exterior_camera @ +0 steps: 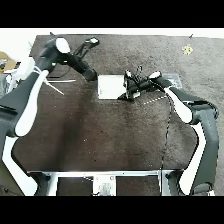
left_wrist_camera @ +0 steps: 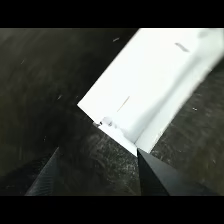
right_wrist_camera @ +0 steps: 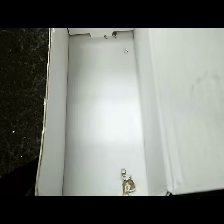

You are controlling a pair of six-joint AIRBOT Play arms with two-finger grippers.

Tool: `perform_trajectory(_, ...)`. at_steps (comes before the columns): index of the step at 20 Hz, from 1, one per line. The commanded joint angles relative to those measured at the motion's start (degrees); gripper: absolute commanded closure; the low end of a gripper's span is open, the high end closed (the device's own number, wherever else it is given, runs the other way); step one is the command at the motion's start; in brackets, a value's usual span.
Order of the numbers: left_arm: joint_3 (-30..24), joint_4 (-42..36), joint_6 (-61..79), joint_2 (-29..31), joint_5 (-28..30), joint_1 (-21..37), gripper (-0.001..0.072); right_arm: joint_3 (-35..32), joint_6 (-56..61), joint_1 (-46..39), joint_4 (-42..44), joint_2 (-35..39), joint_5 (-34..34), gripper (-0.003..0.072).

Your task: Fold the box and place the chain.

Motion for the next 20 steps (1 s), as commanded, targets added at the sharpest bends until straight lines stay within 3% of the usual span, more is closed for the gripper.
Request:
perform_trajectory(1, -5.4, -24.0, 25.6, -0.7, -3.1, 8.1, 0.0171, 0.0, 0.0, 0.1, 0.0, 0.0, 0.0, 0.0247)
perform_trajectory(3, -6.6, -29.1, 31.5, -3.8, -7.3, 10.4, 0.017, 0.0, 0.0, 0.1, 0.0, 0.0, 0.0, 0.0247)
perform_trajectory(5, -6.6, -29.1, 36.1, -7.2, -8.5, 11.1, 0.0149, 0.0, 0.0, 0.1, 0.0, 0.0, 0.0, 0.0247)
perform_trajectory(6, -6.6, -28.3, 38.8, -8.3, -8.5, 11.0, 0.002, 0.0, 0.0, 0.1, 0.0, 0.0, 0.0, 0.0248)
perform_trajectory(14, -13.6, -31.5, 65.9, -11.0, -3.4, 10.8, -0.0011, 0.0, 0.0, 0.1, 0.0, 0.0, 0.0, 0.0248)
perform_trajectory(20, -16.8, -38.1, 70.4, -12.5, -2.4, 9.5, -0.0011, 0.0, 0.0, 0.1, 0.0, 0.0, 0.0, 0.0247)
